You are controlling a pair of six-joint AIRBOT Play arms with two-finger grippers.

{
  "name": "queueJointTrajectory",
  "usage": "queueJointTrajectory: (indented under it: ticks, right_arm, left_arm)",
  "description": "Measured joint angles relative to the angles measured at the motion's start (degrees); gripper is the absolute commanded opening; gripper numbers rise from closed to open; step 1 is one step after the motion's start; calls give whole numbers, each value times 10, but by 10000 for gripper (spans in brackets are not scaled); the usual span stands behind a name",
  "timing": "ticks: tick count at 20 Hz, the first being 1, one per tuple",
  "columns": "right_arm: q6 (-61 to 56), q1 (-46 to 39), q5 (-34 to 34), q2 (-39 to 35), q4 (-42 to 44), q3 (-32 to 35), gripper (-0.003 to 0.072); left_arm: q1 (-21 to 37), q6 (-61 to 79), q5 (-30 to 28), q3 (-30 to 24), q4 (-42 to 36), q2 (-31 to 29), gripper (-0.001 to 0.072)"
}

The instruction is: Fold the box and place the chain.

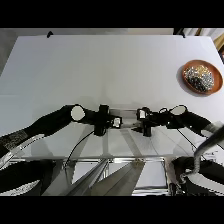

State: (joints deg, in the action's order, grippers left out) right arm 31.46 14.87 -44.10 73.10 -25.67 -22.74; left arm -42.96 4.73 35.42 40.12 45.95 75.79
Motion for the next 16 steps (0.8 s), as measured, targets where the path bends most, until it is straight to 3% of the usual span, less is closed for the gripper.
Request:
queueJointTrajectory:
  ticks: [1,3,8,9,11,14,16]
  right_arm:
    - [0,0,0,0,0,0,399]
    - [0,0,0,0,0,0,399]
    - [0,0,0,0,0,0,399]
    - [0,0,0,0,0,0,399]
    - [0,0,-1,0,0,0,399]
    - [1,0,-1,0,0,0,399]
    - [1,0,0,0,0,0,399]
  left_arm:
    - [-2,0,-2,0,-5,2,162]
    - [-5,-2,-5,0,-11,3,318]
    - [-8,-1,-5,0,-16,5,331]
    - [-8,-1,-5,0,-16,5,299]
    - [-8,-1,-4,0,-17,4,77]
    - [-4,-27,5,0,-14,-10,60]
    - [7,-69,19,0,0,-30,5]
